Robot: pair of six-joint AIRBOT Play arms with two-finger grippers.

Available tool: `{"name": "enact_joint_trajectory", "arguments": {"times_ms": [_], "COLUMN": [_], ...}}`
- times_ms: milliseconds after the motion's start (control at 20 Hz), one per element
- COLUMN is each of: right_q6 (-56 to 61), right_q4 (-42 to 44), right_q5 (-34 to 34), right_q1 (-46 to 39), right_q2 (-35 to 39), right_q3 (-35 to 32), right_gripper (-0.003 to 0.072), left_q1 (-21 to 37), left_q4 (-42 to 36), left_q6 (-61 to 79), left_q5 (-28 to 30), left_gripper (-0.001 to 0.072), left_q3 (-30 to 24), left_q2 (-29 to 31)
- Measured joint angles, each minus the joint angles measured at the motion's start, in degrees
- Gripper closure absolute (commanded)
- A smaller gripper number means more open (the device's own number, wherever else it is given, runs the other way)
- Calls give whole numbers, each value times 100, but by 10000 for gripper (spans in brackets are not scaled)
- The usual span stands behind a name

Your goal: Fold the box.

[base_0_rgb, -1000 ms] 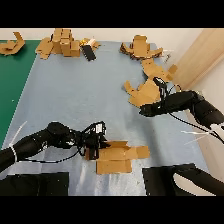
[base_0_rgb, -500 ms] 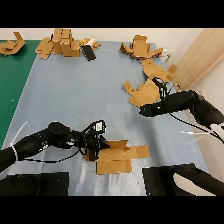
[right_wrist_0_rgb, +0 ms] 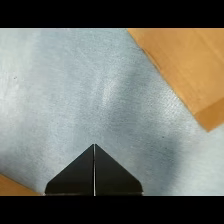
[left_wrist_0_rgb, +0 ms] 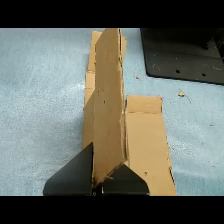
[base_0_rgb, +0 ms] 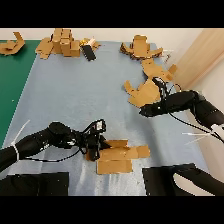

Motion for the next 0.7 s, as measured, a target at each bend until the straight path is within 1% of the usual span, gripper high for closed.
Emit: {"name": "enact_joint_trajectory", "arguments": {"times_ms": [150, 250, 350, 450, 600, 700], "right_q6": [-28, -31, -31, -28, 76, 127], "right_q4": [-133, -195, -227, -251, -426, -684], "right_q5": [-243, -531, -857, -1080, -1215, -1239], "right_q1": [9, 92, 367, 844, 1784, 2450], "right_q2": [428, 903, 1486, 2131, 3036, 3436], "right_q3": [-35, -155, -404, -765, -1327, -1587], "right_gripper": [685, 684, 685, 685, 685, 685], "left_q1": [0, -2, 0, 0, 0, 0], "left_q4": [7, 7, 9, 9, 11, 11], "left_q6": [0, 0, 0, -2, -2, -2], "left_q5": [0, 0, 0, 0, 0, 0], "left_gripper": [694, 694, 694, 694, 694, 694], "left_q3": [0, 0, 0, 0, 0, 0], "left_q2": [0, 0, 0, 0, 0, 0]}}
